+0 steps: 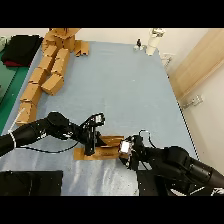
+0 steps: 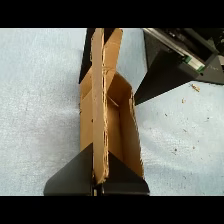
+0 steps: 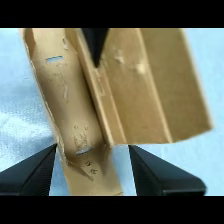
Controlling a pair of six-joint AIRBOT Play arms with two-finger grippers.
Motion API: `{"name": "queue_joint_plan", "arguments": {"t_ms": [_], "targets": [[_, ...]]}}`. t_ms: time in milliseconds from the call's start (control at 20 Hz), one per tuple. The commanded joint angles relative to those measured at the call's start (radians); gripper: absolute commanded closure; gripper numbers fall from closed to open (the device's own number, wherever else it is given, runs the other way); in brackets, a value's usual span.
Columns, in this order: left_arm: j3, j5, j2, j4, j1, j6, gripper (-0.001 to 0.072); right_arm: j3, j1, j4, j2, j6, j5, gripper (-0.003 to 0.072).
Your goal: Fold the box.
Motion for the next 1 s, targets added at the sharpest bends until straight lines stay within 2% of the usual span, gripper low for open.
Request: {"name": "queue_joint_plan", "arguments": {"t_ms": [0, 250, 450, 700, 950], "targets": [[0.000, 0.000, -0.001, 0.000, 0.000, 0.000, 0.0697, 0.001, -0.108, 0.201, -0.017, -0.222, -0.027, -0.0022], [0.000, 0.000, -0.001, 0.000, 0.000, 0.000, 0.0697, 0.049, -0.134, 0.292, -0.181, -0.424, -0.027, -0.0022], [0.000, 0.000, -0.001, 0.000, 0.000, 0.000, 0.0697, 0.068, -0.133, 0.338, -0.296, -0.499, -0.039, -0.0022], [0.000, 0.000, -0.001, 0.000, 0.000, 0.000, 0.0697, 0.068, -0.133, 0.350, -0.296, -0.513, -0.125, -0.0021], [0.000, 0.000, -0.001, 0.000, 0.000, 0.000, 0.0697, 0.072, -0.133, 0.327, -0.296, -0.517, -0.069, -0.0020]]}}
